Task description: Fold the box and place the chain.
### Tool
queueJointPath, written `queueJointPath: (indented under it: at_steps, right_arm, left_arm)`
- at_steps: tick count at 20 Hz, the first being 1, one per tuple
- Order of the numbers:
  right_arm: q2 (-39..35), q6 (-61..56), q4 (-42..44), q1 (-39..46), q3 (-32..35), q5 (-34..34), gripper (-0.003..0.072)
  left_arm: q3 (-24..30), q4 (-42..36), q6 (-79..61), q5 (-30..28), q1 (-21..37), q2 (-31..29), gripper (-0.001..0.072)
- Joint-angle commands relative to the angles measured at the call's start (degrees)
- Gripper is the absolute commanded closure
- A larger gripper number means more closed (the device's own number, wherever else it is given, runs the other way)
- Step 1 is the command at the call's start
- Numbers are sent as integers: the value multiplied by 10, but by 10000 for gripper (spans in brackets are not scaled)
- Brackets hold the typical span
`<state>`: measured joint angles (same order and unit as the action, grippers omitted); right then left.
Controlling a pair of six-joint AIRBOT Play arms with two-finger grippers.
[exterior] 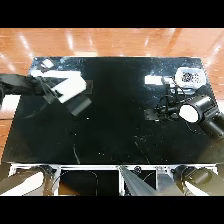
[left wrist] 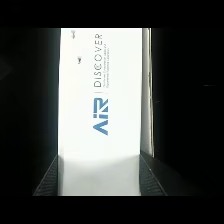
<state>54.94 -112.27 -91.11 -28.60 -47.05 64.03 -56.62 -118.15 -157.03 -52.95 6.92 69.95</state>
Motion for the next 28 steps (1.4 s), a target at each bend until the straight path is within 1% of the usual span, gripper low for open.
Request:
queueJointPath:
  at_steps: [1,3,7,10,13,15,16,19,23,24,25,26,27,28]
  right_arm:
    - [0,0,0,0,0,-1,658]
    - [0,0,0,0,0,-2,659]
    - [0,0,9,0,0,2,659]
    - [0,-2,16,0,0,0,658]
    - [0,-20,16,0,0,-1,658]
    - [0,-28,16,0,0,-2,658]
    - [0,-29,16,0,0,-2,659]
    - [0,-29,16,0,0,-2,658]
    - [0,-28,16,0,0,-1,659]
    - [0,-28,16,0,0,0,659]
    - [0,-28,17,0,0,2,659]
    - [0,-28,18,0,0,2,659]
    - [0,-28,18,0,0,2,659]
    - [0,-28,18,0,0,2,658]
  left_arm:
    - [-89,3,38,13,100,82,687]
    - [-175,3,63,11,133,161,687]
    - [-369,7,151,-31,166,320,687]
    - [-471,17,191,-37,170,401,686]
    - [-558,81,259,-59,170,466,686]
    - [-586,88,280,-71,169,494,686]
    - [-590,86,288,-73,169,501,686]
    - [-590,86,298,-83,170,504,685]
    - [-590,87,299,-125,171,504,684]
    - [-591,87,307,-129,172,503,661]
    - [-591,85,318,-133,173,502,441]
    - [-592,82,318,-140,174,499,104]
    - [-598,82,325,-147,176,498,82]
    - [-608,82,331,-154,177,498,82]
